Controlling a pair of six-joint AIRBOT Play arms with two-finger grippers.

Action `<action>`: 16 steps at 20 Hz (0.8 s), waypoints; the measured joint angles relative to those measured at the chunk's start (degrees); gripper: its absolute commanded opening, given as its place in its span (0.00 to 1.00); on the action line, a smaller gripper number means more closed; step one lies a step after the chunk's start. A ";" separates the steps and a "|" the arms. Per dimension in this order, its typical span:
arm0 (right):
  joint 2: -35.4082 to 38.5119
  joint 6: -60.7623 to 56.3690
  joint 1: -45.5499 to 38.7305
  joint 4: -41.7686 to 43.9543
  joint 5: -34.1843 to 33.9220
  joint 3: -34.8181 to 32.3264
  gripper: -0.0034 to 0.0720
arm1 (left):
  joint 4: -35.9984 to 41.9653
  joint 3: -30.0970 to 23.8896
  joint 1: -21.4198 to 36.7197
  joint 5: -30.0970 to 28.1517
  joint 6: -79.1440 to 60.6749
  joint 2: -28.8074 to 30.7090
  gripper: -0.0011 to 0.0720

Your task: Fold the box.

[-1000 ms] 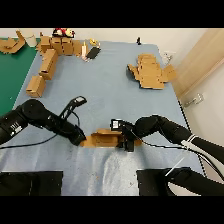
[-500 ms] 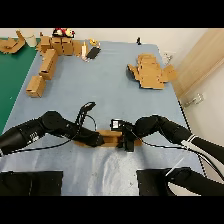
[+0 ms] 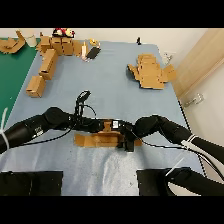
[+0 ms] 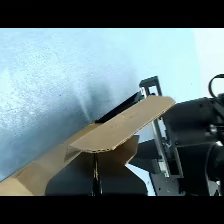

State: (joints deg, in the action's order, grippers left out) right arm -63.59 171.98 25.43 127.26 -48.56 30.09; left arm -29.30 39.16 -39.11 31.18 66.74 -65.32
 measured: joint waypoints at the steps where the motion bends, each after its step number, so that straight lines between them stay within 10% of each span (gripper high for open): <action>1: 0.00 -0.02 0.00 0.00 -0.02 0.00 0.70 | -0.20 0.70 0.76 1.22 -0.39 -1.29 0.03; 16: 0.00 -0.02 0.00 -0.24 -0.09 -0.02 0.70 | -2.45 6.91 3.74 9.70 -5.09 -14.25 0.03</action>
State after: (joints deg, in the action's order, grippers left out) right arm -63.59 171.96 25.43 127.02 -48.64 30.06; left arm -31.75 46.06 -35.38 40.88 61.65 -79.57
